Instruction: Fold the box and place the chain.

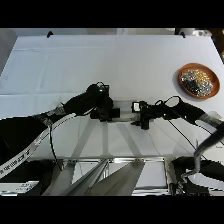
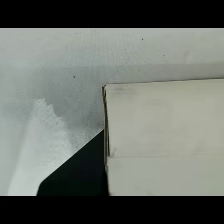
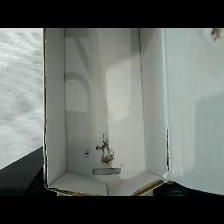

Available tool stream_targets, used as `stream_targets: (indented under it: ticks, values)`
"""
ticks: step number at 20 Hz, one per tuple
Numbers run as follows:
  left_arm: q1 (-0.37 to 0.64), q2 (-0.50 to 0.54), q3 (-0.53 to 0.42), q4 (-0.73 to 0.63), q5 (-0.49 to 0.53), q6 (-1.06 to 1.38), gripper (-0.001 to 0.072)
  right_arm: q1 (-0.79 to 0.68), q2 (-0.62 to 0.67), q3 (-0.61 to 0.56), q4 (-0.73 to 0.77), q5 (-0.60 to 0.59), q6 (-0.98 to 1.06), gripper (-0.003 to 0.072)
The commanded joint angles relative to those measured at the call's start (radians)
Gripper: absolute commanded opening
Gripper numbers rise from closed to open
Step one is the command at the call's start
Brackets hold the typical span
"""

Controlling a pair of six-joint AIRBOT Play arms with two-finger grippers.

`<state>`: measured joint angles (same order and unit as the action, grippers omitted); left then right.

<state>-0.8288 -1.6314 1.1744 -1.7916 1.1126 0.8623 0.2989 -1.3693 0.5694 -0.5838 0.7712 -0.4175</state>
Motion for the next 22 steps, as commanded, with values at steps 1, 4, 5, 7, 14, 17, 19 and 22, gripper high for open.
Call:
stream_targets:
  ticks: [1, 4, 5, 7, 14, 17, 19, 22]
  values:
    - [-0.002, 0.000, 0.001, 0.004, -0.016, -0.021, 0.0020, 0.001, 0.000, 0.000, 0.001, -0.001, 0.000, 0.0398]
    - [-0.002, 0.008, 0.001, -0.019, -0.016, -0.022, 0.0235, 0.001, 0.000, 0.000, 0.001, -0.001, 0.000, 0.0398]
    - [-0.001, 0.014, 0.001, -0.028, -0.017, -0.022, 0.0238, 0.001, 0.000, 0.000, 0.001, -0.001, 0.000, 0.0398]
    - [0.003, 0.034, 0.001, -0.029, -0.017, -0.022, 0.0298, 0.001, 0.000, 0.000, 0.001, -0.001, 0.000, 0.0398]
    - [0.033, 0.113, 0.001, 0.013, 0.059, 0.029, 0.0463, 0.001, 0.000, 0.000, 0.001, -0.001, 0.000, 0.0398]
    - [0.038, 0.119, 0.001, 0.045, 0.080, 0.050, 0.0456, 0.001, 0.000, 0.000, 0.001, -0.001, 0.000, 0.0398]
    - [0.053, 0.119, 0.001, 0.042, 0.088, 0.071, 0.0348, 0.001, 0.000, 0.000, 0.001, -0.001, 0.000, 0.0398]
    - [0.076, 0.108, 0.001, 0.026, 0.072, 0.115, 0.0335, 0.001, 0.000, 0.000, 0.001, -0.001, 0.000, 0.0398]
